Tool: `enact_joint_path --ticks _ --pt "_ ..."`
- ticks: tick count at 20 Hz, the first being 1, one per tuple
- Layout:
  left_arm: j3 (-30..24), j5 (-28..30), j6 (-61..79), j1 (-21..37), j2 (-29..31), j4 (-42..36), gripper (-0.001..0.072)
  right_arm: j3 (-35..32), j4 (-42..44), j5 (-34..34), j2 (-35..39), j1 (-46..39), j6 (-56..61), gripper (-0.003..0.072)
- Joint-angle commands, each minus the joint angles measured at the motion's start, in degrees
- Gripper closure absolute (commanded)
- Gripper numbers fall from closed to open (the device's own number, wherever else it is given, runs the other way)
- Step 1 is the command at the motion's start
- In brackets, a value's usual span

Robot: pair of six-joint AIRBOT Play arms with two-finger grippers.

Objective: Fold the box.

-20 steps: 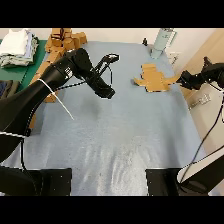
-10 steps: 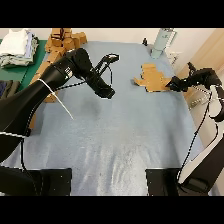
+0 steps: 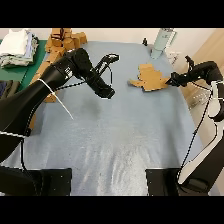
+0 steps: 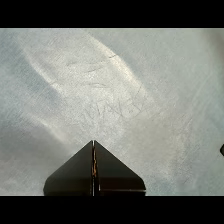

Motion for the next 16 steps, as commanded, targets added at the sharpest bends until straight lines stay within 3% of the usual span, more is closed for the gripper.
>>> enact_joint_path --ticks 1,6,10,14,16 --pt "0.07 0.00 0.02 0.00 -0.02 0.02 0.0697 -4.92 0.07 -4.79 4.81 0.00 -0.85 0.0685" --pt "0.07 0.00 0.02 0.00 -0.02 0.02 0.0698 -33.88 -3.08 8.52 25.27 0.00 -3.28 0.0685" --pt "0.07 0.00 0.02 0.00 -0.02 0.02 0.0698 -57.09 -4.59 13.49 40.65 0.00 -3.23 0.0685" --pt "0.07 0.00 0.02 0.00 -0.02 0.02 0.0698 -69.55 -6.16 14.08 50.01 0.00 -2.71 0.0658" --pt "0.07 0.00 0.02 0.02 -0.02 0.02 0.0698 -70.07 -7.17 13.05 50.49 0.00 -0.85 0.0245"
